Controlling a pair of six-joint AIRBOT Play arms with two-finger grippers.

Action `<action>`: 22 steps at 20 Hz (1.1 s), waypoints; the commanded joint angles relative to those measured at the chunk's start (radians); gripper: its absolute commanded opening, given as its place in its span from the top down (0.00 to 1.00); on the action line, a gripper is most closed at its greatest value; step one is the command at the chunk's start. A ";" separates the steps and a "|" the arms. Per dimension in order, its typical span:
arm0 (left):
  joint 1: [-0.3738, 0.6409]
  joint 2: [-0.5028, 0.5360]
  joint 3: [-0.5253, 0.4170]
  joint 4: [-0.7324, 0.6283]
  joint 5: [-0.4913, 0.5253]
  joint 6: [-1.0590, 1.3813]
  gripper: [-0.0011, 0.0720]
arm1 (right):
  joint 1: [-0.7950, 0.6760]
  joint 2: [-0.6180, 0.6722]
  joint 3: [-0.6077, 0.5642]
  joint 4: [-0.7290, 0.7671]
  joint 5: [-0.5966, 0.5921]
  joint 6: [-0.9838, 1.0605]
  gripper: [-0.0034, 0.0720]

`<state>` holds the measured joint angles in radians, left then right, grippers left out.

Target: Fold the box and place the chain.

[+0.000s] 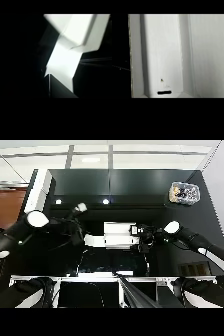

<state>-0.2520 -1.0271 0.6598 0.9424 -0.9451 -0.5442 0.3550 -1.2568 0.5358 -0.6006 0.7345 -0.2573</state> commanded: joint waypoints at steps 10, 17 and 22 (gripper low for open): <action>0.195 -0.182 -0.185 -0.238 -0.076 -0.768 0.95 | 0.001 0.000 0.000 0.000 0.001 0.000 0.77; -0.015 -0.294 -0.142 -0.439 0.013 -0.630 0.95 | 0.001 0.000 0.000 0.000 0.001 0.000 0.77; -0.003 -0.297 -0.060 -0.426 -0.065 -0.583 0.36 | 0.001 0.000 0.000 0.000 0.001 0.000 0.77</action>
